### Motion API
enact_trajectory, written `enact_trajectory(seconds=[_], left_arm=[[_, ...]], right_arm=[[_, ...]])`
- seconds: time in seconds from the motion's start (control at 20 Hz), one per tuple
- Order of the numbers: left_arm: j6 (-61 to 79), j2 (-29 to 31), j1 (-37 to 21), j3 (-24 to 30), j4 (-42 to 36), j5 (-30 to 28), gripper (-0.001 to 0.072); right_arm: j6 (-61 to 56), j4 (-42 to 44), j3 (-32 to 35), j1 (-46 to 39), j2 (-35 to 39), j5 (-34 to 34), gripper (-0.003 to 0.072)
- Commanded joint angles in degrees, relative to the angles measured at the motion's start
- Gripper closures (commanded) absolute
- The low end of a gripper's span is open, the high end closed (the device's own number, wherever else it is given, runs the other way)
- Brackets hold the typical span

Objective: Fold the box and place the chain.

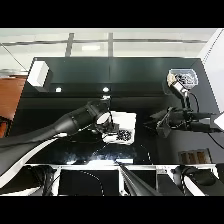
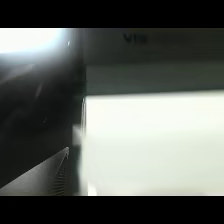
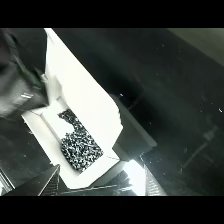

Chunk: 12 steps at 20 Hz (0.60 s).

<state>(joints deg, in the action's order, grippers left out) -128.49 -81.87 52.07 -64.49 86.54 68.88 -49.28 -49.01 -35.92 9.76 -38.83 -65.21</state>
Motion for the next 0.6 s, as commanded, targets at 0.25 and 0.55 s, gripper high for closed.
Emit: enact_trajectory(seconds=[0.25,0.55], left_arm=[[37.6,16.6,-9.0,4.5,2.3,13.8,0.0262],[74.6,28.5,-36.3,26.4,-42.7,-11.5,0.0262]], right_arm=[[-0.5,-2.7,-0.1,-0.2,0.0,-0.3,0.0068],[-9.8,-10.2,-0.1,-0.2,0.0,-0.6,0.0068]])
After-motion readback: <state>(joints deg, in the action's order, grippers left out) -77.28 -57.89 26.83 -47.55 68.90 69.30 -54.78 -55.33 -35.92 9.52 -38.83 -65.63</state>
